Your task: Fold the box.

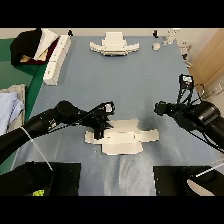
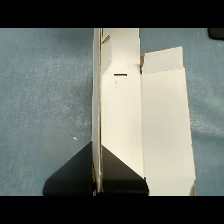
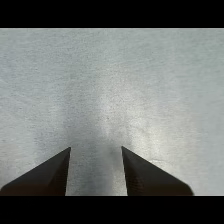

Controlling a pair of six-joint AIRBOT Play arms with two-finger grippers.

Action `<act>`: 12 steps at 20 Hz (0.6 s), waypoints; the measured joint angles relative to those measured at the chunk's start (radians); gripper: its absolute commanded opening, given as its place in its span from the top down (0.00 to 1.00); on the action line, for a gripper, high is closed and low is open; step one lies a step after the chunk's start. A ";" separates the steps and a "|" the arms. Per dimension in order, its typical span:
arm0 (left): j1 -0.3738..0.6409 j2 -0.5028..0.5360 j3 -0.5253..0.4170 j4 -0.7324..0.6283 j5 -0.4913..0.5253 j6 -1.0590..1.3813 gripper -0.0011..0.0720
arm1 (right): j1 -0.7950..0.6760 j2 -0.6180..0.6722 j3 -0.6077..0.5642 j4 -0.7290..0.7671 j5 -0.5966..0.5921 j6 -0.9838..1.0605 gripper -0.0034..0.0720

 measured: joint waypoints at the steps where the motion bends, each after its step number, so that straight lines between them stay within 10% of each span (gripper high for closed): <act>1: -0.001 -0.003 0.000 0.002 0.000 -0.004 0.96 | 0.000 0.000 0.000 0.000 0.000 0.000 0.26; 5: -0.001 -0.010 0.000 0.006 -0.025 -0.012 0.96 | 0.000 0.000 0.000 0.011 0.000 0.000 0.27; 9: -0.001 -0.013 -0.001 0.010 -0.048 -0.015 0.96 | 0.000 0.000 0.000 0.040 -0.001 0.000 0.90; 12: -0.001 -0.013 -0.001 0.011 -0.049 -0.015 0.96 | 0.000 0.000 0.000 0.105 -0.021 -0.022 0.95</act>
